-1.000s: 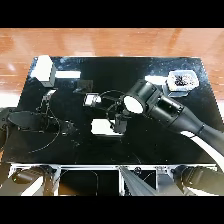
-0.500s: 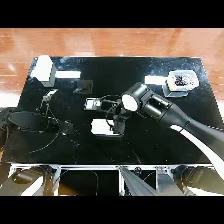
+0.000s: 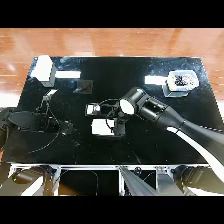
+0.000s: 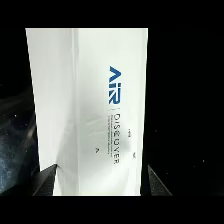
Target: Fold the box and place the chain.
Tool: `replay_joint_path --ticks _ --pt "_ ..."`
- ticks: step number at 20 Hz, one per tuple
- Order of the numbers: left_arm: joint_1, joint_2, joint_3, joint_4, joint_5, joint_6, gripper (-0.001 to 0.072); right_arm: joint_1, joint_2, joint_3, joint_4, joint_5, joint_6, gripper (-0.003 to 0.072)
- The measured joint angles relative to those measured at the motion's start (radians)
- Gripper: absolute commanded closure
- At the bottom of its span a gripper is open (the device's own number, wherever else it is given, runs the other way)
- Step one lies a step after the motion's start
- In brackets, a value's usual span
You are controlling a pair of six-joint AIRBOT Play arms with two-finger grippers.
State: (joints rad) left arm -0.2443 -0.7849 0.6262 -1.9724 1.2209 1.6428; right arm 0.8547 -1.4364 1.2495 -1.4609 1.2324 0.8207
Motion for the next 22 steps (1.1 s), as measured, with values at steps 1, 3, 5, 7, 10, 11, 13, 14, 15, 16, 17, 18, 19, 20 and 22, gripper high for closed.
replay_joint_path --ticks 1,3,5,7,10,11,13,14,15,16,17,18,19,20,22 --pt "0.0 0.0 0.0 0.0 -0.002 0.001 0.024 0.002 -0.001 0.0 -0.004 -0.002 0.001 -0.0034" --pt "0.0 0.0 0.0 0.0 -0.009 0.005 0.024 0.006 -0.005 -0.001 -0.018 -0.005 0.005 -0.0034" --pt "0.0 0.0 0.0 0.001 -0.014 0.008 0.024 0.017 -0.007 -0.001 -0.024 -0.011 0.009 -0.0034" --pt "0.0 0.0 0.0 0.001 -0.018 0.011 0.024 0.03 -0.007 -0.001 -0.033 -0.011 0.01 -0.0034" --pt "0.0 0.0 0.0 0.001 -0.019 0.014 0.024 0.045 -0.008 -0.001 -0.039 -0.006 0.016 -0.0034" --pt "0.0 0.0 0.0 0.001 -0.02 0.014 0.024 0.048 -0.008 -0.001 -0.045 -0.01 0.018 -0.0034" --pt "0.0 0.0 0.0 0.001 -0.02 0.014 0.024 0.053 -0.008 -0.001 -0.07 -0.022 0.025 -0.0034" --pt "0.0 0.0 0.0 0.001 -0.02 0.014 0.024 0.054 -0.008 -0.001 -0.079 -0.022 0.03 -0.0034" --pt "0.0 0.0 0.0 0.001 -0.021 0.014 0.024 0.055 -0.008 -0.001 -0.087 -0.019 0.033 -0.0034" --pt "0.0 0.0 0.0 0.001 -0.021 0.014 0.024 0.056 -0.008 -0.001 -0.092 -0.01 0.037 -0.0034" --pt "0.0 0.0 0.0 0.001 -0.022 0.014 0.024 0.056 -0.008 -0.001 -0.094 0.002 0.039 -0.0034" --pt "0.0 0.0 0.0 0.001 -0.023 0.015 0.024 0.058 -0.007 -0.001 -0.089 0.014 0.043 -0.0034" --pt "0.0 0.0 0.0 0.001 -0.023 0.015 0.024 0.058 -0.007 -0.001 -0.075 0.023 0.043 -0.0034" --pt "0.0 0.0 0.0 0.002 -0.023 0.015 0.024 0.059 -0.006 -0.001 -0.065 0.03 0.043 -0.0034" --pt "0.0 0.0 0.0 0.011 -0.021 0.015 0.024 0.059 -0.006 -0.001 -0.037 0.04 0.046 -0.0034"
